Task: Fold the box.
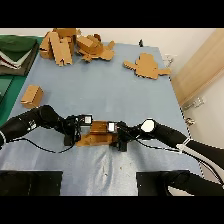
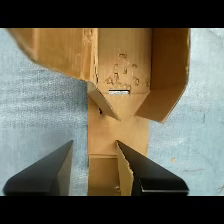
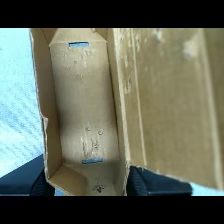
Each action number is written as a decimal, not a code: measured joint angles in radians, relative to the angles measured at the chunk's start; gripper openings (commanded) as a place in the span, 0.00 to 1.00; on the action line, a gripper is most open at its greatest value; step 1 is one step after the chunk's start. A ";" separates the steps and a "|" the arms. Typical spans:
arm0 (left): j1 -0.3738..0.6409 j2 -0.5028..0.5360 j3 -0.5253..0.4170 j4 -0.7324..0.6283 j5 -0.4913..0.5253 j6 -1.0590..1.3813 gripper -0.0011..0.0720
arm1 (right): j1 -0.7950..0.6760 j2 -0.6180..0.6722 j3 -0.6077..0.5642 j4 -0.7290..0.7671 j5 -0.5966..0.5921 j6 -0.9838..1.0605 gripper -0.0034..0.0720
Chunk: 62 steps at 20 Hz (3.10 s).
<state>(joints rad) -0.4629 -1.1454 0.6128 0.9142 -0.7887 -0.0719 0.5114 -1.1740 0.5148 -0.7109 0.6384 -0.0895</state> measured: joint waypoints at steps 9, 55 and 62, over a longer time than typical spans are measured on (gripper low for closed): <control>-0.087 0.000 0.019 0.021 -0.032 -0.108 0.59 | 0.000 0.000 0.000 0.000 0.000 0.000 0.73; -0.179 -0.013 0.045 -0.106 0.063 -0.145 0.67 | 0.000 0.000 0.000 0.000 0.000 0.000 0.73; -0.179 -0.053 0.045 -0.107 0.068 -0.179 0.65 | 0.000 0.000 0.000 0.000 0.000 0.000 0.73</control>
<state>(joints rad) -0.6422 -1.1984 0.6579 0.8074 -0.7212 -0.2512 0.5114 -1.1740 0.5144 -0.7105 0.6384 -0.0895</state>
